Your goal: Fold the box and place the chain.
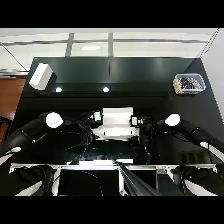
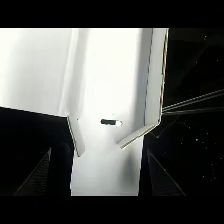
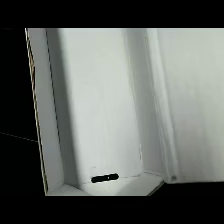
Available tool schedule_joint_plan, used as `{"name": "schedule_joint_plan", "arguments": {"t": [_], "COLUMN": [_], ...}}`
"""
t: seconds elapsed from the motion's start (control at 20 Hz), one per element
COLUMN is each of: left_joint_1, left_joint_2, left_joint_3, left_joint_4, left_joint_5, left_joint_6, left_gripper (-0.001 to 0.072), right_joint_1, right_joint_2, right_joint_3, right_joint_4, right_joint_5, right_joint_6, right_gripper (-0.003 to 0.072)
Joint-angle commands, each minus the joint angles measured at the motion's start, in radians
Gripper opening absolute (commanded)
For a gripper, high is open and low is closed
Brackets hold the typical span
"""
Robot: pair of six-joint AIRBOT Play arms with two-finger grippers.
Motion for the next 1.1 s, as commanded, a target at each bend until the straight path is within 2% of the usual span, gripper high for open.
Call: {"name": "schedule_joint_plan", "arguments": {"t": [0.0, 0.15, 0.2, 0.25, 0.4, 0.5, 0.6, 0.75, 0.85, 0.9, 0.95, 1.05], "left_joint_1": [-0.023, -0.053, -0.061, -0.065, -0.07, -0.07, -0.07, -0.07, -0.07, -0.07, -0.07, -0.07], "left_joint_2": [-0.019, -0.032, -0.044, -0.06, -0.074, -0.074, -0.075, -0.075, -0.075, -0.076, -0.076, -0.076], "left_joint_3": [-0.002, -0.002, -0.002, -0.002, -0.001, 0.005, 0.014, 0.015, 0.015, 0.015, 0.015, 0.015], "left_joint_4": [0.002, 0.0, 0.0, 0.0, -0.006, -0.006, -0.006, -0.016, -0.1, -0.146, -0.187, -0.215], "left_joint_5": [0.019, 0.022, 0.023, 0.023, 0.054, 0.073, 0.075, 0.078, 0.059, 0.047, 0.042, 0.052], "left_joint_6": [0.038, 0.038, 0.038, 0.038, 0.037, 0.036, 0.037, 0.036, 0.037, 0.037, 0.038, 0.047], "left_gripper": [0.0697, 0.0694, 0.066, 0.0554, 0.0408, 0.039, 0.0332, 0.0332, 0.0328, 0.0259, 0.0231, 0.022], "right_joint_1": [0.0, 0.0, 0.0, 0.0, 0.0, 0.0, 0.0, 0.0, 0.0, 0.0, 0.0, 0.0], "right_joint_2": [-0.001, -0.001, -0.001, -0.001, -0.001, -0.001, -0.001, -0.001, -0.001, -0.001, -0.001, -0.001], "right_joint_3": [0.0, 0.0, 0.0, 0.0, 0.0, 0.0, 0.0, 0.0, 0.0, 0.0, 0.0, 0.0], "right_joint_4": [0.0, 0.0, 0.0, 0.0, 0.0, 0.0, 0.0, 0.0, 0.0, 0.0, 0.0, 0.0], "right_joint_5": [0.001, 0.001, 0.001, 0.001, 0.001, 0.001, 0.001, 0.001, 0.001, 0.001, 0.001, 0.001], "right_joint_6": [0.0, 0.0, 0.0, 0.0, 0.0, 0.0, 0.0, 0.0, 0.0, 0.0, 0.0, 0.0], "right_gripper": [0.0434, 0.0434, 0.0434, 0.0434, 0.0434, 0.0434, 0.0434, 0.0434, 0.0434, 0.0434, 0.0433, 0.0434]}}
